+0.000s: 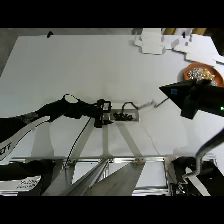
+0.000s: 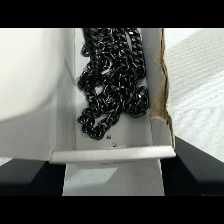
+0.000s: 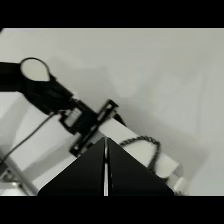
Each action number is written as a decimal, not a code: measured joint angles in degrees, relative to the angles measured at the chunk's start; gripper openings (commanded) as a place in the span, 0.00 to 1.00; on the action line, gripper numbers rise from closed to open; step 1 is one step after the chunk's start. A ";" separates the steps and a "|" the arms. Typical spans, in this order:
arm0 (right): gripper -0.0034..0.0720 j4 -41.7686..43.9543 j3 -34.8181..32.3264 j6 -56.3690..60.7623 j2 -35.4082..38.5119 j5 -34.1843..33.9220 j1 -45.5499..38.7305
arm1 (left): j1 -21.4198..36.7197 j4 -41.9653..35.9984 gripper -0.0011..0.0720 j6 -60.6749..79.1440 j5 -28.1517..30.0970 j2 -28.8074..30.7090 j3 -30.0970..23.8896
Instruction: Fold the box and place the chain.
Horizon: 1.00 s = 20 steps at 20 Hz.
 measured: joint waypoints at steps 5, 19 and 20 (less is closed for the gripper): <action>0.06 6.21 0.00 -3.30 1.81 0.37 0.00 | 0.00 -0.02 0.31 0.00 0.00 0.00 0.00; 0.12 -11.26 -1.79 2.12 -17.11 3.74 0.33 | 0.00 0.00 0.31 0.00 0.02 0.00 0.00; 0.13 -11.87 -2.16 2.23 -19.45 2.73 0.98 | 0.00 0.00 0.31 -0.02 0.00 0.00 0.00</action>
